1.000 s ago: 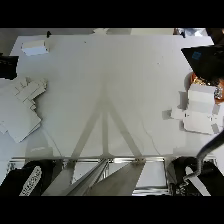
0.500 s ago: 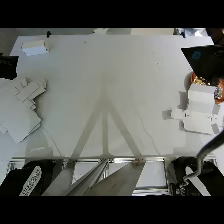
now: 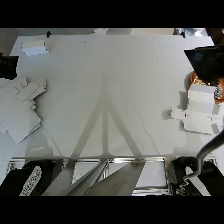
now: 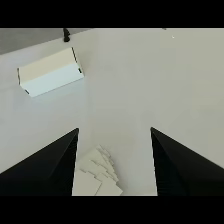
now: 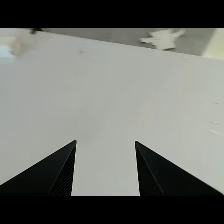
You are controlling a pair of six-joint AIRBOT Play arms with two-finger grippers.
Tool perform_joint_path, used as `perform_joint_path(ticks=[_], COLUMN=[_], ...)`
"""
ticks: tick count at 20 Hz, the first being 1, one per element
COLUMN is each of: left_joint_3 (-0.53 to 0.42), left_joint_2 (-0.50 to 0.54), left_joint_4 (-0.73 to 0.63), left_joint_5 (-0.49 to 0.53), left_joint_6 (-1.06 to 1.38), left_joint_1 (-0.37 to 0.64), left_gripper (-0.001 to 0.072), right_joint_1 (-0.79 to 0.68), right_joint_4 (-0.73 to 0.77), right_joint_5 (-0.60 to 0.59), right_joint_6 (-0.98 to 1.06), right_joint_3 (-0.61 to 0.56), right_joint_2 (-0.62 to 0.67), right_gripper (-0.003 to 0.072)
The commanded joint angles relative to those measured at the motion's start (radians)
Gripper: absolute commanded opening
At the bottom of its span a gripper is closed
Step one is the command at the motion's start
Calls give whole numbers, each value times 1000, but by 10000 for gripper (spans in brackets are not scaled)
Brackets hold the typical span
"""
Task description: Fold the box and place the chain.
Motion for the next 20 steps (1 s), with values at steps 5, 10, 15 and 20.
perform_joint_path(ticks=[5, 10, 15, 20], left_joint_3=[0, 0, 0, 0], left_joint_2=[0, 0, 0, 0], left_joint_4=[0, 0, 0, 0], left_joint_5=[0, 0, 0, 0], left_joint_6=[0, 0, 0, 0], left_joint_1=[0, 0, 0, 0], left_gripper=[484, 484, 484, 484], right_joint_1=[-1, -235, -537, -753], right_joint_4=[-731, -821, -719, -613], right_joint_5=[-12, 98, 219, 280], right_joint_6=[235, 240, 60, -85], right_joint_3=[0, 0, -1, -1], right_joint_2=[-26, -147, -279, -387], right_gripper=[405, 409, 468, 481])
